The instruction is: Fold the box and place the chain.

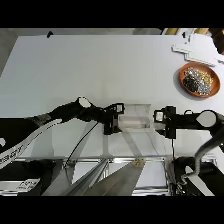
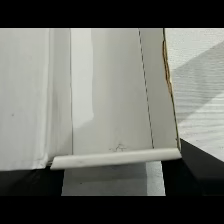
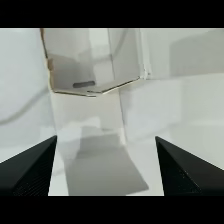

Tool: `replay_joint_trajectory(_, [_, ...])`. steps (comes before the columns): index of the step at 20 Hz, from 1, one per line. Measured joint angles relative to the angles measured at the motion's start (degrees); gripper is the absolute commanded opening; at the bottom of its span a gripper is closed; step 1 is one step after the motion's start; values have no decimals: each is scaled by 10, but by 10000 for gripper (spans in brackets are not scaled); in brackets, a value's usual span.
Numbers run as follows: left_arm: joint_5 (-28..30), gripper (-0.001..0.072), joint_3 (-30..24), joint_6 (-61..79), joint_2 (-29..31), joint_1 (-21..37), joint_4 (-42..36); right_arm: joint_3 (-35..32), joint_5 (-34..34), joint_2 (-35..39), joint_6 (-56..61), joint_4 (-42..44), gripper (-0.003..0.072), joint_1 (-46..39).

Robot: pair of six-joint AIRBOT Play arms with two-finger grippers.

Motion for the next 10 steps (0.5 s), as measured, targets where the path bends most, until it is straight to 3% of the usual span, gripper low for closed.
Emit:
replay_joint_trajectory(4, [0, 252, 0, 0, 0, 0, 0, 0, 29, 88, 35, 38, 617, 0])
replay_joint_trajectory(6, [0, 251, 0, 0, 0, 0, 0, 0, 35, 112, 42, 97, 305, 0])
replay_joint_trajectory(7, [0, 251, 0, 0, 0, 0, 0, 0, 36, 117, 45, 129, 214, 0])
replay_joint_trajectory(10, [0, 249, 0, 0, 0, 0, 0, 0, 35, 109, 49, 214, 201, 0])
